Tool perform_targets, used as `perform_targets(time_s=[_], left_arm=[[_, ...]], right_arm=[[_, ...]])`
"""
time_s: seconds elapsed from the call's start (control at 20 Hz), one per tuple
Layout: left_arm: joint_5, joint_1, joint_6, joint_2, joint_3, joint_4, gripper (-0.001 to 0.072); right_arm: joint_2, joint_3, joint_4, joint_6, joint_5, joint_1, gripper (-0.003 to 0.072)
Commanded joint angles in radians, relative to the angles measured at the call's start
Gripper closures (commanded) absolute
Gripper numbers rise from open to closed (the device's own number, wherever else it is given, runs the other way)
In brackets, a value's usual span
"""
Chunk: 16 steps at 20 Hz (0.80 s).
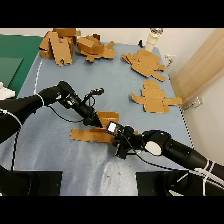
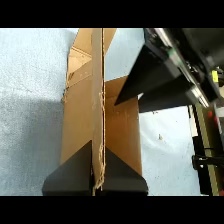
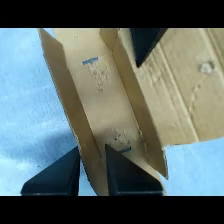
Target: Fold the box.
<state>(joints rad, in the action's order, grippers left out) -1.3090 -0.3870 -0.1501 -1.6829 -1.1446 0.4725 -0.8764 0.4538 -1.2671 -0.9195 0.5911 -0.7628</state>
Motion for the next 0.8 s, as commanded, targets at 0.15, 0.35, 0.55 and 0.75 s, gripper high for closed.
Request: perform_targets(time_s=[0.15,0.35,0.55,0.75], left_arm=[[-0.003,0.000,0.000,0.000,-0.001,-0.001,0.0699],[-0.002,0.000,0.000,0.000,-0.001,-0.001,0.0700],[-0.003,0.000,0.000,0.000,-0.001,-0.001,0.0700],[-0.003,0.000,0.000,0.000,-0.001,-0.001,0.0700]], right_arm=[[-0.014,0.008,0.138,0.211,-0.005,0.077,0.0444],[-0.016,0.008,0.142,0.210,-0.009,0.077,0.0446],[-0.016,0.008,0.146,0.210,-0.021,0.076,0.0446],[-0.016,0.008,0.146,0.210,-0.005,0.076,0.0446]])
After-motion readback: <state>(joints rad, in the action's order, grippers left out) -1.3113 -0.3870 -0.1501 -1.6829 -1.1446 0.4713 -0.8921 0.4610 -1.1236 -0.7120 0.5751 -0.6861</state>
